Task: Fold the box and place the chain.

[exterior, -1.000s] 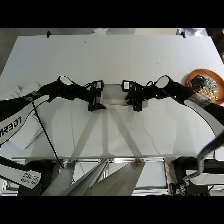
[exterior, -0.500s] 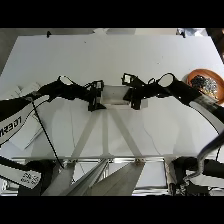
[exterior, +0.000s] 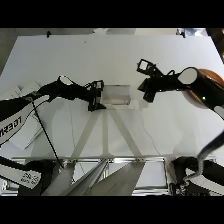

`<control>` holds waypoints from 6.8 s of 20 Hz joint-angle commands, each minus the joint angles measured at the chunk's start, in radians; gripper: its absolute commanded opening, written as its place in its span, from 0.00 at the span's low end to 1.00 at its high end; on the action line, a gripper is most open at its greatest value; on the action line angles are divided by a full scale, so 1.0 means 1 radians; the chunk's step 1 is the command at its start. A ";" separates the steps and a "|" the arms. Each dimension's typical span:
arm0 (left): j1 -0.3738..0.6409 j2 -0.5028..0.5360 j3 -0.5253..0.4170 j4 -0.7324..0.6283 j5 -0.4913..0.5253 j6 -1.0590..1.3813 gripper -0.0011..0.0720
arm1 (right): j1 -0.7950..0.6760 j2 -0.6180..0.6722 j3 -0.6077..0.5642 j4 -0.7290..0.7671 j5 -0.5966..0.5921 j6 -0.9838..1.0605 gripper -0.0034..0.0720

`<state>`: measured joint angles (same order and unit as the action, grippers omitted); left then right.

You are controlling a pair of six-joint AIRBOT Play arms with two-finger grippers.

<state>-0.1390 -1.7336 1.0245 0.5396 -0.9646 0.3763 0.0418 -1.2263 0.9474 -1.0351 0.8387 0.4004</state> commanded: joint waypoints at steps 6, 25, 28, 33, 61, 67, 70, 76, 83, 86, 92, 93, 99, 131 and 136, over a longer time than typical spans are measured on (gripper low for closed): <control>0.001 0.000 0.001 0.000 0.000 0.000 0.21 | -0.248 0.030 -0.026 -0.209 0.143 0.562 0.06; 0.001 0.000 0.001 0.000 0.000 0.000 0.21 | -0.105 -0.169 -0.282 0.367 -0.082 0.401 0.06; 0.001 0.000 0.001 0.000 0.000 0.000 0.21 | -0.087 -0.170 -0.282 0.518 -0.095 0.295 0.06; 0.001 0.000 0.001 0.000 0.000 0.000 0.21 | -0.087 -0.170 -0.282 0.602 -0.023 0.241 0.13; 0.001 0.000 0.001 0.000 0.000 0.000 0.21 | 0.022 -0.170 -0.282 0.825 -0.097 0.204 0.60; 0.001 0.000 0.001 0.000 0.000 0.000 0.21 | 0.057 -0.170 -0.282 0.769 -0.170 0.259 0.58; 0.001 0.000 0.001 0.000 0.000 0.000 0.21 | 0.122 -0.170 -0.279 0.708 -0.280 0.298 0.57; 0.001 0.000 0.001 0.000 0.000 0.000 0.21 | 0.174 -0.166 -0.243 0.456 -0.364 0.548 0.55; 0.001 0.000 0.001 0.000 0.000 0.000 0.21 | 0.236 -0.158 -0.110 -0.177 -0.274 1.117 0.51; 0.001 0.000 0.001 0.000 0.000 0.000 0.21 | 0.255 -0.158 -0.074 -0.385 -0.200 1.365 0.51; 0.000 0.000 0.001 0.000 0.000 0.000 0.21 | 0.296 -0.159 -0.024 -0.443 -0.179 1.509 0.51; 0.000 0.000 0.001 0.000 0.000 0.000 0.21 | 0.298 -0.160 -0.013 -0.452 -0.174 1.538 0.51; 0.000 0.000 0.001 0.000 0.000 0.000 0.21 | 0.357 -0.260 0.109 -0.528 -0.016 1.561 0.53; 0.000 0.000 0.001 0.000 0.000 0.000 0.21 | 0.435 -0.142 0.249 -0.715 0.219 1.572 0.45; 0.000 0.000 0.001 0.000 0.000 0.000 0.21 | 0.271 -0.020 0.249 -0.752 0.277 1.427 0.45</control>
<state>-0.1387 -1.7336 1.0241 0.5396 -0.9649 0.3771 0.3969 -1.3098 1.1965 -1.7592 1.0691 1.9400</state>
